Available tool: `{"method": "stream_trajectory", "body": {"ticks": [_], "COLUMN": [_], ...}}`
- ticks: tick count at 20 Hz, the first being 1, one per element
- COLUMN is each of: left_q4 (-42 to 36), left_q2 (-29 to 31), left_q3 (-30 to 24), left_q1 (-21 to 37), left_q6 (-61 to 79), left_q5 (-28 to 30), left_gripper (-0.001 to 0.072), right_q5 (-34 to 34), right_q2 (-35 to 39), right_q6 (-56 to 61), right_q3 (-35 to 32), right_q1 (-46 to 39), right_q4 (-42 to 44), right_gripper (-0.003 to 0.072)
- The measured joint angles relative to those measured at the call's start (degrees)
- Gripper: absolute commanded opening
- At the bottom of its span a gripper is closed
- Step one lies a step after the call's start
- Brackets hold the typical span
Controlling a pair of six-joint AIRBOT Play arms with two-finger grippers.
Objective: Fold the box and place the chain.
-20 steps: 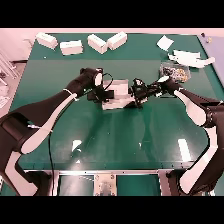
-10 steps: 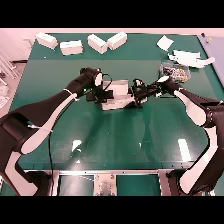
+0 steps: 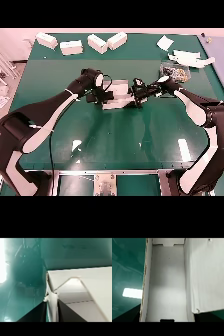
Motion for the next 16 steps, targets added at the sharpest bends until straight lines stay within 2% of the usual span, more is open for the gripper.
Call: {"method": "stream_trajectory", "body": {"ticks": [1, 2, 7, 8, 9, 13, 16], "left_q4": [-0.1, -0.2, -0.6, -0.6, -0.5, -0.7, 0.6], "left_q2": [-0.2, -0.3, -0.7, -0.7, -0.9, -0.7, 0.2], "left_q3": [0.0, 0.0, 0.1, 0.1, -0.1, 1.9, 5.4], "left_q1": [0.0, 0.0, 0.0, 0.0, 0.0, -0.1, 0.2], "left_q6": [0.0, -0.1, 1.3, 1.8, 2.3, 3.5, 5.2], "left_q5": [0.0, -0.1, -0.2, -0.2, 0.0, -1.1, -2.9], "left_gripper": [0.0071, 0.0022, 0.0035, 0.031, 0.0506, 0.0507, 0.0508], "right_q5": [0.0, 0.0, 0.1, 0.1, 0.2, 0.0, 0.1], "right_q2": [0.0, 0.0, 0.0, 0.0, 0.0, 0.0, 0.0], "right_q6": [0.0, 0.0, 0.1, 0.0, -0.2, -0.2, -0.1], "right_q3": [0.0, 0.0, 0.0, 0.0, 0.0, 0.0, 0.0], "right_q1": [0.0, 0.0, 0.0, 0.0, 0.0, 0.0, 0.0], "right_q4": [0.0, 0.0, 0.1, 0.0, -0.2, -0.1, -0.1], "right_gripper": [0.051, 0.051, 0.051, 0.051, 0.051, 0.051, 0.051]}}
